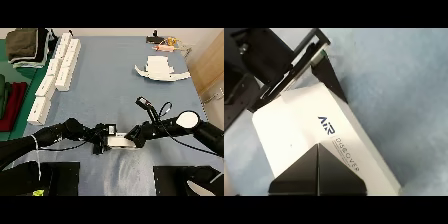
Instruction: Fold the box.
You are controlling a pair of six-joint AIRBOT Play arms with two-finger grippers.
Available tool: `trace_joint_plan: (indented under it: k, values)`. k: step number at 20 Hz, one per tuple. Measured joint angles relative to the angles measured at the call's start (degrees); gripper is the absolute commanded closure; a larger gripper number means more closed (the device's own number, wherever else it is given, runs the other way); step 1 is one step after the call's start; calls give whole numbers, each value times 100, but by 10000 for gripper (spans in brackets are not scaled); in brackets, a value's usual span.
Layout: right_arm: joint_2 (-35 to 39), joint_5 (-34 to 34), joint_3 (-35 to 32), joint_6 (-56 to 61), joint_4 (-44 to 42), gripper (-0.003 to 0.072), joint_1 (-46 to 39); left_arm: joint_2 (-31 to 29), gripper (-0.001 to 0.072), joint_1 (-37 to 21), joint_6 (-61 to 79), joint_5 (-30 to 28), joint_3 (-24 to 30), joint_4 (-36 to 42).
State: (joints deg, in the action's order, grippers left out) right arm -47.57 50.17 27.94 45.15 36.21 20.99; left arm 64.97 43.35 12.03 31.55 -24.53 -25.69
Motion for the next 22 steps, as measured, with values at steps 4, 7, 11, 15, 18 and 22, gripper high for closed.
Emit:
trace_joint_plan:
  k: [4,7,11,15,18,22]
  values:
    - [319,-1126,-144,-114,452,679,826,0,233,0,0,-2,0,0]
    - [393,-1587,-205,-22,1117,679,1530,0,233,0,0,-2,0,0]
    - [422,-1930,-262,459,2326,504,2135,0,233,0,0,-2,0,0]
    - [428,-1908,-278,557,3005,258,2330,0,233,0,-2,0,0,0]
    - [428,-1744,-280,282,3281,221,2374,0,233,0,-2,-2,0,0]
    - [433,-1611,-286,-234,3421,227,2402,0,233,0,0,0,0,0]
